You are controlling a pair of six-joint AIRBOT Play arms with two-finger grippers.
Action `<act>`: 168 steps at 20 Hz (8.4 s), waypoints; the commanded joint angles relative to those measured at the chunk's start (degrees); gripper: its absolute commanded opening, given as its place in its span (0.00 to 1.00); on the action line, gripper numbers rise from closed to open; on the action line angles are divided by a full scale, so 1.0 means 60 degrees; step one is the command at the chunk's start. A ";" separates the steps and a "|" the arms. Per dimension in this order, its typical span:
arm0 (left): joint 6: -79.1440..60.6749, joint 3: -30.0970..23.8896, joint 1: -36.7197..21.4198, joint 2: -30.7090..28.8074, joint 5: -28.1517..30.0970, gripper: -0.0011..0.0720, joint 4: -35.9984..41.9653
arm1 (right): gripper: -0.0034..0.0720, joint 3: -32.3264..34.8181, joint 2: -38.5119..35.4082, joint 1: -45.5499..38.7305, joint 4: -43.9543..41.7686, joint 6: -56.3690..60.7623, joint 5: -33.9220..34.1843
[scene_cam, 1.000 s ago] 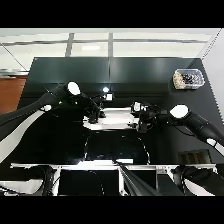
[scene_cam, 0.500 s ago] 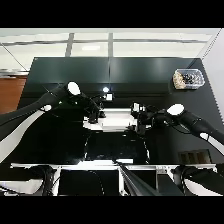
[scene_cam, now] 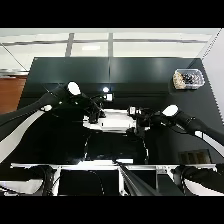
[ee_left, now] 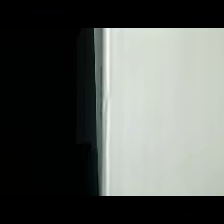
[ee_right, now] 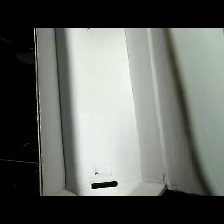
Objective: Fold the box and place the chain.
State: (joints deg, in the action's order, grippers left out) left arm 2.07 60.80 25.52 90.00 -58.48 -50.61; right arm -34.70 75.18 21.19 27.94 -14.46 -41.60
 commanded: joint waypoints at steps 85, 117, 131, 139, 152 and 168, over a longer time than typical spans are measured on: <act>-0.1282 -0.3610 0.0171 -0.2907 0.2667 0.21 0.1792 | 0.26 -0.0055 0.0098 0.0240 0.0925 0.0761 0.0302; 1.2998 -0.3803 -0.4958 -0.5129 0.0455 0.05 -0.2495 | 0.26 -0.0055 0.0098 0.0240 0.0929 0.0761 0.0302; 0.9573 -0.3577 -0.3053 -0.0721 -0.0761 0.05 0.3180 | 0.26 -0.0055 0.0098 0.0240 0.0925 0.0761 0.0302; 0.8914 -0.2463 -0.3330 -0.0725 -0.2087 0.79 0.3198 | 0.26 -0.0055 0.0098 0.0240 0.0925 0.0761 0.0302; 1.0189 -0.1013 -0.0980 -0.0729 -0.1719 0.83 0.1734 | 0.26 -0.0055 0.0098 0.0240 0.0925 0.0761 0.0306; 1.4845 -0.0004 0.0718 -0.0783 -0.0834 0.83 -0.1388 | 0.26 -0.0055 0.0098 0.0240 0.0925 0.0761 0.0306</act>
State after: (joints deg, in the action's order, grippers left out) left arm 86.26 60.29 28.56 85.34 -63.66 -54.04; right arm -35.05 75.77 22.57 33.52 -9.89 -39.77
